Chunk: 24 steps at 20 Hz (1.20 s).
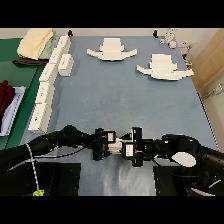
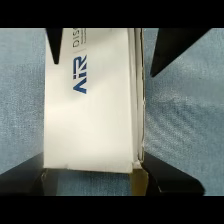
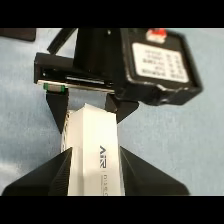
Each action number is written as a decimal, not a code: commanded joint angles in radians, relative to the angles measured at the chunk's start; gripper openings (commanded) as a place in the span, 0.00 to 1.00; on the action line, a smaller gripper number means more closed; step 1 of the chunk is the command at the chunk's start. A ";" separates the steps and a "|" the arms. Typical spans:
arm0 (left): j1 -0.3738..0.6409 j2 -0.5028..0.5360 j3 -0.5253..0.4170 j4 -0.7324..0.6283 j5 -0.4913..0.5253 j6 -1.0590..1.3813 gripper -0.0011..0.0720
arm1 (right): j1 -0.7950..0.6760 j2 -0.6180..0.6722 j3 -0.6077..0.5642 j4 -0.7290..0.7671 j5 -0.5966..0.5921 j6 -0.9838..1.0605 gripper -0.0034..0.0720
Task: Fold the box.
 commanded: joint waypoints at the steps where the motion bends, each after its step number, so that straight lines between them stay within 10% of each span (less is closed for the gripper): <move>1: 0.000 0.000 0.000 0.000 0.001 0.000 0.63 | -0.001 0.043 -0.001 0.002 -0.009 0.131 0.50; 4: 0.000 0.000 0.000 0.000 0.001 0.000 0.63 | 0.000 0.072 -0.018 0.004 -0.051 0.439 0.05; 10: 0.000 0.000 0.000 0.000 0.001 -0.001 0.63 | 0.038 0.074 -0.206 0.201 -0.328 0.517 0.05; 24: 0.000 0.000 0.000 0.000 0.001 -0.001 0.63 | 0.123 -0.043 -0.271 0.245 -0.403 0.524 0.05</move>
